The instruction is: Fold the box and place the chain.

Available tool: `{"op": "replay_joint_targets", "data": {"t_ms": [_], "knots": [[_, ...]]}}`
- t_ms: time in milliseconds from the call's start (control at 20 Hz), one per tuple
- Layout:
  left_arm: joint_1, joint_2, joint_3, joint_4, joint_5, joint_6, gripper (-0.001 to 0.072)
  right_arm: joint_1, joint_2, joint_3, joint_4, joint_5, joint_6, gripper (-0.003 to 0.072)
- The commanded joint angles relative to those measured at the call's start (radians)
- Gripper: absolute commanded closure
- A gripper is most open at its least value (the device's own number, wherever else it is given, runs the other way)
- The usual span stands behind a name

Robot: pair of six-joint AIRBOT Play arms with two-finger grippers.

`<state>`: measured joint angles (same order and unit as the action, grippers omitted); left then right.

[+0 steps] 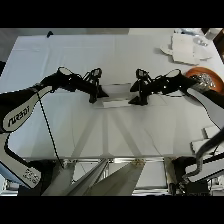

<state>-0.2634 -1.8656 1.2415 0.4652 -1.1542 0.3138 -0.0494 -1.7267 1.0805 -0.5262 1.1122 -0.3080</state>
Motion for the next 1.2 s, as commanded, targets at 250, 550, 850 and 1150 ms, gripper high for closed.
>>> {"op": "replay_joint_targets", "data": {"t_ms": [250, 550, 850, 1150], "knots": [[0.000, -0.001, 0.000, -0.001, 0.002, 0.000, 0.0700, 0.001, -0.055, 0.002, 0.033, 0.029, -0.038, -0.0006], [0.000, -0.001, 0.000, -0.001, 0.002, 0.000, 0.0700, 0.005, -0.055, 0.002, 0.050, 0.048, -0.082, -0.0006], [0.000, -0.001, 0.000, -0.001, 0.002, 0.000, 0.0700, 0.035, -0.056, 0.009, -0.027, 0.048, -0.082, -0.0006], [0.000, -0.001, 0.000, -0.001, 0.002, 0.000, 0.0700, 0.035, -0.056, 0.009, -0.026, 0.024, -0.051, -0.0006]]}}
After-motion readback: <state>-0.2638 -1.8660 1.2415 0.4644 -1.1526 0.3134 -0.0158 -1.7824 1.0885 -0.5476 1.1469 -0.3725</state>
